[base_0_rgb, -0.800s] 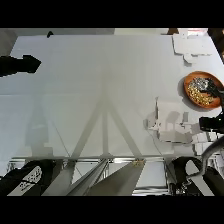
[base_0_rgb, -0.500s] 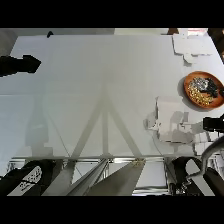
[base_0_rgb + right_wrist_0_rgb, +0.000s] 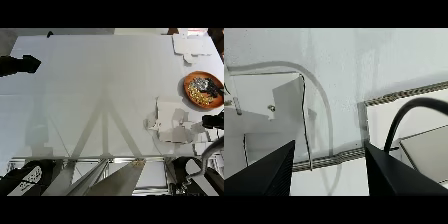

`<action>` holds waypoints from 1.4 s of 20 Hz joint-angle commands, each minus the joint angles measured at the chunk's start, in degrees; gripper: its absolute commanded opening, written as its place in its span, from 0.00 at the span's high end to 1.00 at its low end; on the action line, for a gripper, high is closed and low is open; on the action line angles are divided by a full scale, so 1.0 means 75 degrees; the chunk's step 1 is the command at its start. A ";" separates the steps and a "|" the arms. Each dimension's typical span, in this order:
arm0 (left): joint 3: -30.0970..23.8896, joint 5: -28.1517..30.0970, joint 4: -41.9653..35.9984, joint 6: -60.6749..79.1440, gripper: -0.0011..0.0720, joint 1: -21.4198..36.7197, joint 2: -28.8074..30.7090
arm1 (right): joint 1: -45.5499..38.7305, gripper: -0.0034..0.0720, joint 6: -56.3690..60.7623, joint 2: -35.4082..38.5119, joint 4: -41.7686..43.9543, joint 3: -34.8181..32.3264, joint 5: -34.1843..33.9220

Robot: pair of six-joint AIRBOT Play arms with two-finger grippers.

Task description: Fold the box and place the chain.

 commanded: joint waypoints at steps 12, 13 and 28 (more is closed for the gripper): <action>0.0003 0.0000 0.0003 0.0000 0.03 -0.0003 0.0003 | -0.0003 0.65 -0.0052 -0.1722 0.0507 0.0003 -0.0816; 0.0003 0.0003 0.0000 0.0000 0.03 -0.0003 0.0003 | -0.0003 0.68 -0.0055 -0.1824 0.0431 0.0003 -0.0708; 0.0003 0.0003 0.0000 0.0000 0.03 -0.0003 0.0003 | 0.1212 0.93 -0.2509 -0.0737 0.5461 0.0003 -0.0688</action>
